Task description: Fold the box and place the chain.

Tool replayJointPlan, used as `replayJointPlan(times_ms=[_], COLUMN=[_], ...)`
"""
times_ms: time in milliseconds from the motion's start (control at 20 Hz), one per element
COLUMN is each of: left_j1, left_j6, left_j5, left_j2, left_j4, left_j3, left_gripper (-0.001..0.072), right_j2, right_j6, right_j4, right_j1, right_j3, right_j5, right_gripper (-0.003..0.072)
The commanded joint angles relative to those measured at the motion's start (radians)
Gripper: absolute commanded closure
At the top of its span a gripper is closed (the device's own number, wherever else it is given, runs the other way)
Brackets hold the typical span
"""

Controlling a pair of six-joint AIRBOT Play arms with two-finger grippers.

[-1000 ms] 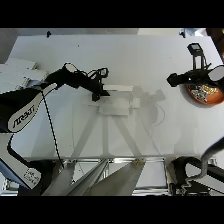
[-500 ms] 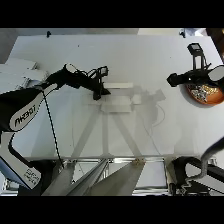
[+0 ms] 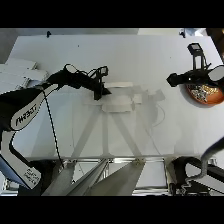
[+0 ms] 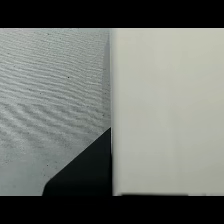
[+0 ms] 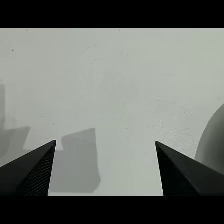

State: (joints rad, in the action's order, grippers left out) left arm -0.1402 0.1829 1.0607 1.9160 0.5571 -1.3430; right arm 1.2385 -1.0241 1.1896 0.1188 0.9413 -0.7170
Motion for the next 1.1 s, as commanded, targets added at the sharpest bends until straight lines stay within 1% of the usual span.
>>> replayJointPlan(times_ms=[0,50,300,350,400,500,600,850,950,1050], left_j1=[0.0,0.0,0.0,0.0,-0.001,0.0,0.0,0.0,0.0,-0.001], left_j6=[0.0,0.0,0.0,0.0,0.0,0.0,0.0,0.0,0.0,0.0], left_j5=[-0.002,-0.002,-0.002,-0.002,-0.002,-0.002,-0.002,-0.002,-0.002,-0.002], left_j2=[0.001,0.001,0.001,0.001,0.001,0.001,0.001,0.001,0.001,0.001], left_j4=[0.002,0.002,0.002,0.002,0.002,0.002,0.002,0.002,0.002,0.002], left_j3=[0.0,0.001,0.0,0.001,0.0,0.0,0.0,0.0,0.001,0.0], left_gripper=[0.07,0.07,0.07,0.07,0.07,0.07,0.07,0.07,0.07,0.07], right_j2=[-0.001,-0.001,-0.002,-0.003,-0.005,-0.016,-0.036,-0.083,-0.083,-0.083], right_j6=[0.001,0.0,0.011,0.055,0.12,0.294,0.403,0.428,0.424,0.367], right_j4=[-0.007,-0.008,-0.01,-0.009,-0.01,-0.01,-0.011,-0.021,-0.022,-0.041], right_j1=[0.001,0.001,-0.002,-0.01,-0.024,-0.073,-0.134,-0.285,-0.313,-0.327], right_j3=[0.001,0.001,0.001,0.001,0.001,0.001,0.002,0.002,0.002,0.002], right_j5=[-0.001,0.002,-0.026,-0.056,-0.092,-0.135,-0.135,-0.093,-0.091,-0.095], right_gripper=[0.0055,0.0089,0.0088,0.0062,-0.0012,-0.0015,-0.0023,-0.0009,-0.0009,-0.0009])
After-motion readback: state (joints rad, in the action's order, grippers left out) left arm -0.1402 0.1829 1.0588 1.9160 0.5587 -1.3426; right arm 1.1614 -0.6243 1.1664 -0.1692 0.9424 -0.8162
